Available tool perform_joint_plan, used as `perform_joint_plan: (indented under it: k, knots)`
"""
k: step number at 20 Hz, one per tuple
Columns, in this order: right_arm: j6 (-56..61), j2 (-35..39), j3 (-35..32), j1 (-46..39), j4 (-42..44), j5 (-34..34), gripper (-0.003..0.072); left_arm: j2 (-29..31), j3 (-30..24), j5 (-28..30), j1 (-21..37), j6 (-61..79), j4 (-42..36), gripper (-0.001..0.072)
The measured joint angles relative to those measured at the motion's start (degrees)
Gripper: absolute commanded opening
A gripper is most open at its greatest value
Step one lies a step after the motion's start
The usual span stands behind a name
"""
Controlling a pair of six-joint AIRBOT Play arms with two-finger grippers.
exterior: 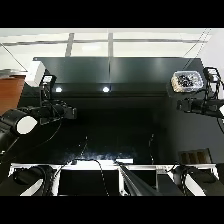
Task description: Fold the box and place the chain.
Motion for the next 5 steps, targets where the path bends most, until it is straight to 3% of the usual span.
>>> perform_joint_plan:
  k: [5]
  knots:
    - [0.0,0.0,0.0,0.0,0.0,0.0,0.002,0.0,0.0,0.1,0.0,0.0,0.0,0.0029]
